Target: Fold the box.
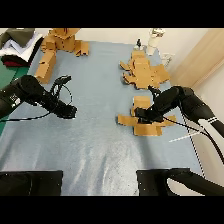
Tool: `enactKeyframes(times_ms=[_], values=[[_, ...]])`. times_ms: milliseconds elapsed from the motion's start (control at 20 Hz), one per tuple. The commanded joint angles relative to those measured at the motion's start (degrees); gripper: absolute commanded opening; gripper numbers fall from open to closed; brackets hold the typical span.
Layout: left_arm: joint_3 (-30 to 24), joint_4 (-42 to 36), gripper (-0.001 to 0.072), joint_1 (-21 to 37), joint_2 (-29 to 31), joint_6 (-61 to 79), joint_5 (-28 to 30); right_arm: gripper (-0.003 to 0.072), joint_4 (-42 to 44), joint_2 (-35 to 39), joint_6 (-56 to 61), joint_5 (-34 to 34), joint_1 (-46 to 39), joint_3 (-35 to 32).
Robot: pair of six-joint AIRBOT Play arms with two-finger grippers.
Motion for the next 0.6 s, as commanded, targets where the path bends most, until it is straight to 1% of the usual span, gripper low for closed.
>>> enactKeyframes(times_ms=[0,150,200,250,350,450,500,550], values=[[0.0,0.0,0.0012,0.0,0.0,0.0,0.0,0.0003,0.0,0.2,0.3,0.8,0.4,-0.2],[0.0,0.0,0.0012,0.0,0.0,0.0,0.0,0.0012,-1.9,0.2,0.3,1.1,0.1,-0.2],[0.0,0.0,0.0012,0.0,0.0,0.0,0.0,0.0134,-3.5,0.2,0.3,0.9,-0.4,0.1],[0.0,0.0,0.0013,0.0,0.0,0.0,0.0,0.0280,-6.3,0.2,0.4,-0.3,-1.3,0.6],[0.0,0.0,0.0012,0.0,0.0,0.0,0.0,0.0415,-14.1,0.2,1.9,-4.1,-5.1,1.9],[0.0,0.0,0.0013,0.0,0.0,0.0,0.0,0.0418,-20.8,0.2,1.8,-6.1,-11.5,2.2],[0.0,0.0,0.0013,0.0,0.0,0.0,0.0,0.0435,-22.8,0.2,1.6,-6.1,-15.4,2.0],[0.0,0.0,0.0012,0.0,0.0,0.0,0.0,0.0469,-23.8,0.2,-0.3,-5.4,-19.7,2.0]])
